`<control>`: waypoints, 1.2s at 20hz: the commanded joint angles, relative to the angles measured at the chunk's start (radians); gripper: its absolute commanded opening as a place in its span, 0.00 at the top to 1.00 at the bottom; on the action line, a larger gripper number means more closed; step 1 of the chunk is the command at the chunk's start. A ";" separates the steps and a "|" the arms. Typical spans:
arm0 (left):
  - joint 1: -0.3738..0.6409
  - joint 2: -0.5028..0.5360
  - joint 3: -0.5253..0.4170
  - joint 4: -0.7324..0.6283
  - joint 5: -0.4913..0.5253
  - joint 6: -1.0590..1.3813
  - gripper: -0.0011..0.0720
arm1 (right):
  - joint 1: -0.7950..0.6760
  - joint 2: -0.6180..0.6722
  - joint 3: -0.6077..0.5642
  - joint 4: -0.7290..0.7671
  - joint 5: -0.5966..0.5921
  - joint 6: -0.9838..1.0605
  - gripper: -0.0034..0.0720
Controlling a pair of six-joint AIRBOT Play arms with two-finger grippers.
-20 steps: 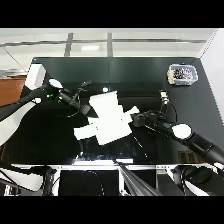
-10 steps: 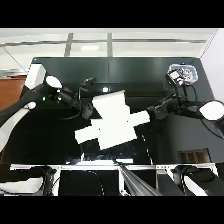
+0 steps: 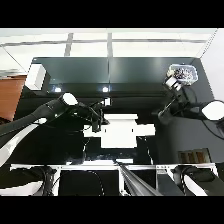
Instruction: Fold the box and place the chain.
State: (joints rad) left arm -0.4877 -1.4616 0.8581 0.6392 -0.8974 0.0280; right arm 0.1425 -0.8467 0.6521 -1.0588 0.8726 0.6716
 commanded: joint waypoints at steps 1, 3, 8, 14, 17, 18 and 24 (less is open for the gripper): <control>-0.016 -0.035 -0.001 0.006 0.082 0.053 0.95 | 0.053 0.000 -0.105 0.098 -0.008 -0.240 0.02; -0.016 -0.037 -0.001 0.007 0.084 0.053 0.95 | 0.114 -0.002 -0.159 0.119 -0.011 -0.359 0.02; -0.016 -0.037 -0.001 0.006 0.085 0.051 0.95 | 0.262 -0.049 -0.190 0.116 -0.003 -0.443 0.02; -0.017 -0.037 -0.001 0.003 0.079 0.051 0.95 | 0.323 -0.098 -0.192 0.106 -0.034 -0.524 0.02; -0.017 -0.037 -0.001 0.003 0.077 0.051 0.95 | 0.323 -0.109 -0.191 0.051 -0.010 -0.546 0.02; -0.017 -0.037 -0.001 0.003 0.077 0.051 0.95 | 0.318 -0.109 -0.191 0.048 0.002 -0.546 0.02; -0.018 -0.037 -0.001 0.004 0.077 0.051 0.95 | 0.367 -0.145 -0.192 0.121 -0.076 -0.590 0.02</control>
State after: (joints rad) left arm -0.5049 -1.4979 0.8581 0.6426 -0.8188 0.0788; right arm 0.4843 -0.9707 0.4610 -0.9642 0.8536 0.1036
